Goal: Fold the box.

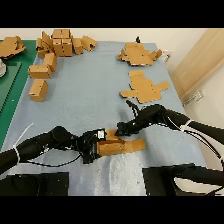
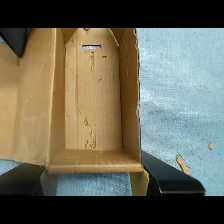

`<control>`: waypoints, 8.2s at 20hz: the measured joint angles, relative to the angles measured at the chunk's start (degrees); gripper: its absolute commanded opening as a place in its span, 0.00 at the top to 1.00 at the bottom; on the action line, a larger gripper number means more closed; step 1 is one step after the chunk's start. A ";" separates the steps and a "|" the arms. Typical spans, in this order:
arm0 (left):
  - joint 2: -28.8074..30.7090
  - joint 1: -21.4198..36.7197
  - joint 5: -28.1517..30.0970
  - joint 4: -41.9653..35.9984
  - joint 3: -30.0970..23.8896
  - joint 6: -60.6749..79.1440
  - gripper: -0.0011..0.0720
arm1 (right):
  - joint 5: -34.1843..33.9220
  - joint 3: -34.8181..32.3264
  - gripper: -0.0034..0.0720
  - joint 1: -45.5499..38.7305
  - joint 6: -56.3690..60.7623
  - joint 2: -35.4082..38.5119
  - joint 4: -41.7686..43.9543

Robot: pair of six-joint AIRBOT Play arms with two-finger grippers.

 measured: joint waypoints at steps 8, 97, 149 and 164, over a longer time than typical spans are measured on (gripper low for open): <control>0.00 0.00 0.00 0.00 0.00 0.00 0.43 | -1.70 0.52 0.95 -2.03 -3.04 6.03 -3.39; 0.00 0.00 0.00 0.00 0.00 -0.02 0.43 | 6.29 -5.05 0.81 21.97 -22.03 20.41 -32.81; 0.00 -0.02 0.00 0.00 0.00 0.00 0.43 | -10.40 -8.85 0.95 1.01 34.07 23.69 -39.98; 0.00 0.00 0.00 0.00 0.00 -0.02 0.43 | -6.47 -9.64 0.95 1.01 25.38 22.12 -19.06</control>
